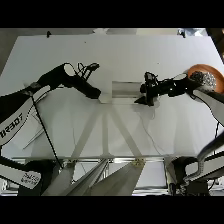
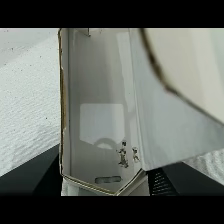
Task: Fold the box and place the chain.
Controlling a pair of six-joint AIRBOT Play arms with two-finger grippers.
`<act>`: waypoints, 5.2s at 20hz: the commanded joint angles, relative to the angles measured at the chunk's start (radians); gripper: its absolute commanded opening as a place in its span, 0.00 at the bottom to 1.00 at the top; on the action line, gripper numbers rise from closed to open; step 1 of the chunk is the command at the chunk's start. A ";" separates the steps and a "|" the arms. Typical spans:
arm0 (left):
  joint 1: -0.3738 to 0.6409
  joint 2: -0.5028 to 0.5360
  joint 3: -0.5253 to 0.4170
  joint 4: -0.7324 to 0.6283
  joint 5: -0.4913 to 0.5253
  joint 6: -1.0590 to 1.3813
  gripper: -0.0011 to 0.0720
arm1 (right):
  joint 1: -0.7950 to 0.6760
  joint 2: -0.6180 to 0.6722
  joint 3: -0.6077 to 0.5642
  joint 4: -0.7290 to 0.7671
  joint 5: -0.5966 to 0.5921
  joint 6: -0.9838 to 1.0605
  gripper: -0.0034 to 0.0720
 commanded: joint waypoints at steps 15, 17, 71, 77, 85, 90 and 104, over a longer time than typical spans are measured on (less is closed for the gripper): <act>0.036 0.021 0.000 -0.172 -0.033 0.120 0.02 | 0.000 0.000 0.000 0.000 0.000 0.000 0.63; 0.035 0.021 0.000 -0.192 -0.049 0.151 0.03 | 0.000 0.000 0.000 0.000 0.000 0.000 0.63; 0.026 -0.046 -0.008 -0.482 -0.060 0.327 0.58 | 0.000 0.000 0.000 0.000 0.000 0.000 0.63; 0.005 -0.047 -0.008 -0.521 -0.042 0.324 0.77 | 0.000 0.000 0.000 0.000 0.000 0.000 0.63; -0.046 -0.047 -0.008 -0.495 0.069 0.306 0.76 | 0.000 0.000 0.000 0.000 0.000 0.000 0.63; -0.049 -0.047 -0.008 -0.467 0.154 0.191 0.73 | 0.000 0.000 0.000 0.000 0.000 0.000 0.63; -0.057 -0.045 -0.008 -0.259 0.212 -0.025 0.70 | 0.000 0.000 0.000 0.000 0.001 0.000 0.63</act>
